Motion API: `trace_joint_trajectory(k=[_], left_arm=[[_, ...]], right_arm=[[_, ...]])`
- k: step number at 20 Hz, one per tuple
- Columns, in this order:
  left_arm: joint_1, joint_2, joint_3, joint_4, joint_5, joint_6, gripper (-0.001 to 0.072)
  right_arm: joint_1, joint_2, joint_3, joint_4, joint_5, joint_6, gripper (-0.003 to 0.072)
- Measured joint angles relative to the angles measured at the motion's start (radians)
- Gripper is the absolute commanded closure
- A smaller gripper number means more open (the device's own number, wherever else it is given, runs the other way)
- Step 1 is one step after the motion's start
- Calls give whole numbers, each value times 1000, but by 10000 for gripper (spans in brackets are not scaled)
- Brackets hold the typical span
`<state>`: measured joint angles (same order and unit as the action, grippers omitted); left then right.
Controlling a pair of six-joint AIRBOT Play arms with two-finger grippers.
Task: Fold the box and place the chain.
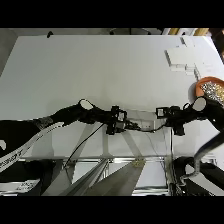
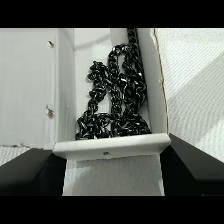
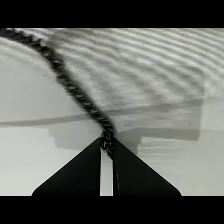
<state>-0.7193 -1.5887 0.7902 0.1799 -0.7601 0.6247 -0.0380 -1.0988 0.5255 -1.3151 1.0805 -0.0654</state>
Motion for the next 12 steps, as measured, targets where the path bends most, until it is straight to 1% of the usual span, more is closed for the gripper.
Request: trace_joint_trajectory(k=[3, 6, 9, 12], left_arm=[[0, 0, 0, 0, 0, 0, 641], [0, 0, 0, 0, 0, 0, 641], [0, 0, 0, 0, 0, 0, 641], [0, 0, 0, 0, 0, 0, 641]], right_arm=[[0, 75, 0, 7, 27, 43, 666], [0, 196, 0, 80, 66, 57, 666], [0, 314, 0, 222, 101, 41, 667], [0, 397, 0, 397, 134, 27, 667]])
